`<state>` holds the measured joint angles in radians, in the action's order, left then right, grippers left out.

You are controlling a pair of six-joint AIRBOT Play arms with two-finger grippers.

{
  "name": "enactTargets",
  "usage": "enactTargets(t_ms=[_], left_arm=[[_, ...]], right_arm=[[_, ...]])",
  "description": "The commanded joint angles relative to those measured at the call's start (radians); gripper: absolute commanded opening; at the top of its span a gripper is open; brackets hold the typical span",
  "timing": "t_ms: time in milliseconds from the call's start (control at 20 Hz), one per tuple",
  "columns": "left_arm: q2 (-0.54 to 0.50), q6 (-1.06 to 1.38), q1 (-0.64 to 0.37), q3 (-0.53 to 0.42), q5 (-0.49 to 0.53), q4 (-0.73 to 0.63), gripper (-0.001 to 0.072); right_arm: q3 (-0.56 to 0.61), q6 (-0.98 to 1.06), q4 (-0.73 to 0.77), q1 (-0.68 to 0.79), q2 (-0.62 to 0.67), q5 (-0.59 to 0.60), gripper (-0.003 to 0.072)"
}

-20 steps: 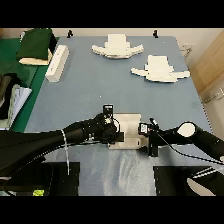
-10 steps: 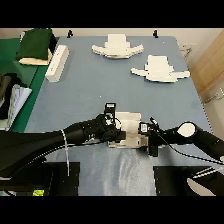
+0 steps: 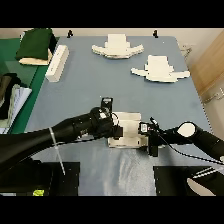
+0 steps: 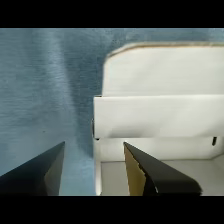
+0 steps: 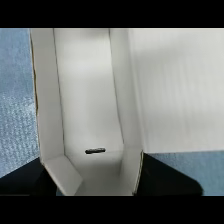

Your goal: Fold the box.

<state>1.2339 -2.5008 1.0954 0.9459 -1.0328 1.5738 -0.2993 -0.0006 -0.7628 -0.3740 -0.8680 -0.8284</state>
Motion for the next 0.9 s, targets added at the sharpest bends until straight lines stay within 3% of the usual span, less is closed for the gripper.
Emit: enactTargets(t_ms=[0, 50, 100, 150, 250, 450, 600, 750, 800, 850], left_arm=[[-0.122, 0.050, -0.053, 0.042, -0.150, -0.002, 0.0572], [-0.167, 0.053, -0.080, 0.050, -0.177, -0.002, 0.0568], [-0.208, 0.072, -0.111, 0.051, -0.206, -0.003, 0.0405], [-0.245, 0.172, -0.145, 0.051, -0.241, -0.019, 0.0012], [-0.286, 0.408, -0.214, 0.051, -0.274, -0.097, 0.0014], [-0.272, 0.803, -0.360, 0.028, -0.287, -0.322, 0.0014], [-0.256, 1.104, -0.393, -0.004, -0.255, -0.260, 0.0015], [-0.265, 1.439, -0.485, -0.053, -0.163, -0.343, 0.0017], [-0.270, 1.633, -0.534, -0.088, -0.144, -0.419, 0.0106], [-0.275, 1.790, -0.578, -0.131, -0.110, -0.508, 0.0506]], right_arm=[[-0.001, 0.000, 0.000, 0.000, 0.001, -0.001, 0.0604], [-0.001, 0.000, 0.000, 0.000, 0.001, -0.001, 0.0603], [-0.001, 0.000, 0.000, 0.000, 0.001, -0.001, 0.0603], [-0.001, 0.000, 0.000, 0.000, 0.001, -0.001, 0.0603], [-0.001, 0.000, 0.000, 0.000, 0.001, -0.001, 0.0603], [-0.001, 0.000, 0.000, 0.000, 0.001, -0.001, 0.0603], [-0.001, 0.000, 0.000, 0.000, 0.001, -0.001, 0.0603], [-0.001, 0.000, 0.000, 0.000, 0.001, -0.001, 0.0603], [0.000, 0.000, 0.000, 0.000, 0.001, 0.000, 0.0603], [0.000, 0.000, 0.000, 0.000, 0.001, -0.001, 0.0603]])
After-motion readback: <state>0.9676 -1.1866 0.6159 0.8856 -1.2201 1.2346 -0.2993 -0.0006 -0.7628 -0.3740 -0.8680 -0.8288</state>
